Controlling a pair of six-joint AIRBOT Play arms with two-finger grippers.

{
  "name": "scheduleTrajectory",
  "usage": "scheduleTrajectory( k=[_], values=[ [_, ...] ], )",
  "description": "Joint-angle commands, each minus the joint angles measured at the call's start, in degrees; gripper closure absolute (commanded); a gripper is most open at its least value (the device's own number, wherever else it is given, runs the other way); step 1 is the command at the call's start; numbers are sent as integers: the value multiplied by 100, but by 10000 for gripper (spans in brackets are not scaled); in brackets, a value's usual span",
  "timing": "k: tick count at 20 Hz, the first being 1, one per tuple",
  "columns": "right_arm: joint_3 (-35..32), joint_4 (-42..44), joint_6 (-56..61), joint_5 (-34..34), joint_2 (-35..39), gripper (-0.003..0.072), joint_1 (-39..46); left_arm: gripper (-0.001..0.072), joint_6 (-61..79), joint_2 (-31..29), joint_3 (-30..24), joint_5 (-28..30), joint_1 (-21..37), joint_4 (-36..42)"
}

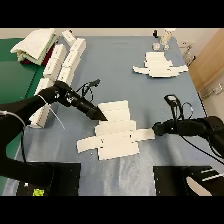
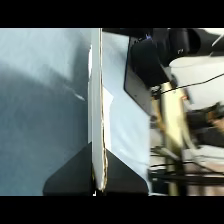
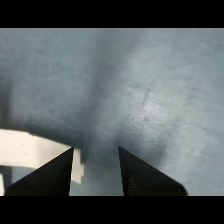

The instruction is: Fold the box.

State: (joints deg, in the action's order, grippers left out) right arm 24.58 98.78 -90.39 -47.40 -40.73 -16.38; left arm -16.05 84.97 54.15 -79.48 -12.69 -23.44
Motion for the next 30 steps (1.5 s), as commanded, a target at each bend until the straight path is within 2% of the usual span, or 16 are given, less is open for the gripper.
scheduleTrajectory(
  k=[1, 4, 8, 10, 12, 16, 20, 26, 28, 30],
  values=[
    [501, -1054, 1596, 184, 4, 242, 0, 701, 1145, -728, -52, 918, -350, -321],
    [688, -1051, 1982, 435, 2, 242, 0, 701, 1659, -1613, -605, 1810, -772, -398],
    [697, -1051, 2361, 560, 2, 242, 0, 701, 2734, -2750, -1703, 3036, -1482, -160],
    [697, -1051, 2396, 608, 2, 242, 0, 700, 3237, -3047, -2243, 3681, -1834, 223],
    [697, -1051, 2406, 680, 2, 242, 0, 698, 3696, -3045, -2570, 4017, -2116, 417],
    [697, -1051, 2415, 791, 2, 242, 0, 696, 3829, -2745, -2739, 4330, -2282, 417],
    [697, -1029, 2415, 789, 2, 242, 0, 696, 3783, -2492, -2739, 4356, -2280, 415],
    [697, -1032, 2413, 789, 2, 242, 0, 696, 3421, -2520, -2730, 4347, -2258, 413],
    [697, -1032, 2413, 787, 2, 242, 0, 695, 3471, -2704, -2677, 4356, -2258, 402],
    [697, -1029, 2415, 789, 2, 242, 0, 697, 3661, -3075, -2614, 4612, -2264, 415]
  ],
)
